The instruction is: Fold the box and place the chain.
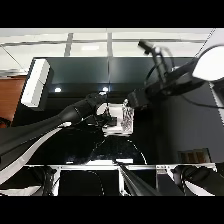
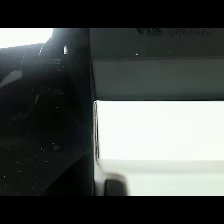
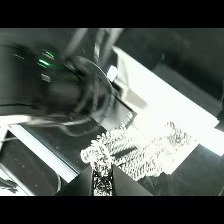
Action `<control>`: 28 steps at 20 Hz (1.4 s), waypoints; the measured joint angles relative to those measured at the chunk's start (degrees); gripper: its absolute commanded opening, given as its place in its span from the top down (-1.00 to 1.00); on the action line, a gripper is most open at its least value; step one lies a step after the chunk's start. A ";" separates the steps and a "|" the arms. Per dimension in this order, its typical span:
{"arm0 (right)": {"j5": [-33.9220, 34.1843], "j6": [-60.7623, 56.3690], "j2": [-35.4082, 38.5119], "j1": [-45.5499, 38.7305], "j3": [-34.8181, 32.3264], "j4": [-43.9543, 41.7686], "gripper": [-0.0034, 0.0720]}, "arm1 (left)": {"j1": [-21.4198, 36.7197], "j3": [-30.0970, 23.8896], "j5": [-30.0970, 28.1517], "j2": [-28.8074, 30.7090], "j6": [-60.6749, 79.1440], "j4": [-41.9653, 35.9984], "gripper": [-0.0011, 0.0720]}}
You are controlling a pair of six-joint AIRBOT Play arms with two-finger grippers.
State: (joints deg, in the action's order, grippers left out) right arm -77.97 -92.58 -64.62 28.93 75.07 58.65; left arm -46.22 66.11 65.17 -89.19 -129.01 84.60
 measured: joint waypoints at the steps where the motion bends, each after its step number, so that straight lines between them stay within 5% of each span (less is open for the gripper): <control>1: 1.86 0.02 0.02 0.28 -2.38 -0.11 0.86 | 0.00 0.00 0.00 0.00 0.00 0.00 0.90; 7: 11.50 -0.02 0.02 0.94 -13.99 -0.09 0.85 | 0.00 0.00 0.00 0.00 -0.04 0.00 0.90; 8: 12.85 -0.04 0.02 0.96 -15.45 -0.15 0.58 | 0.00 0.00 0.00 0.00 -0.04 0.00 0.90; 9: 13.64 -0.24 0.00 1.01 -16.55 -0.04 0.01 | 0.00 0.00 0.00 0.00 -0.04 0.00 0.90; 10: 14.80 -0.24 0.02 1.01 -17.33 -0.22 -0.08 | 0.00 0.00 0.00 0.00 -0.04 0.00 0.90; 19: 13.66 1.31 3.89 -5.81 -19.26 2.89 -0.08 | 0.07 0.04 0.79 -0.24 -0.04 0.02 0.90; 20: 13.16 1.53 4.74 -7.10 -19.28 3.34 -0.08 | 0.09 0.07 0.85 -0.35 -0.07 0.04 0.77; 22: 12.09 2.25 5.90 -8.76 -19.34 3.91 -0.08 | 0.07 0.35 1.81 -0.46 -1.07 0.22 -0.03; 28: 10.03 3.26 7.08 -10.34 -19.39 5.03 -0.08 | -0.63 1.01 4.11 6.05 -4.07 5.84 -0.07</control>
State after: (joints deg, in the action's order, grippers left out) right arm -67.94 -89.32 -57.54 18.59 55.68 63.68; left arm -46.85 67.11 69.28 -83.13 -133.08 90.43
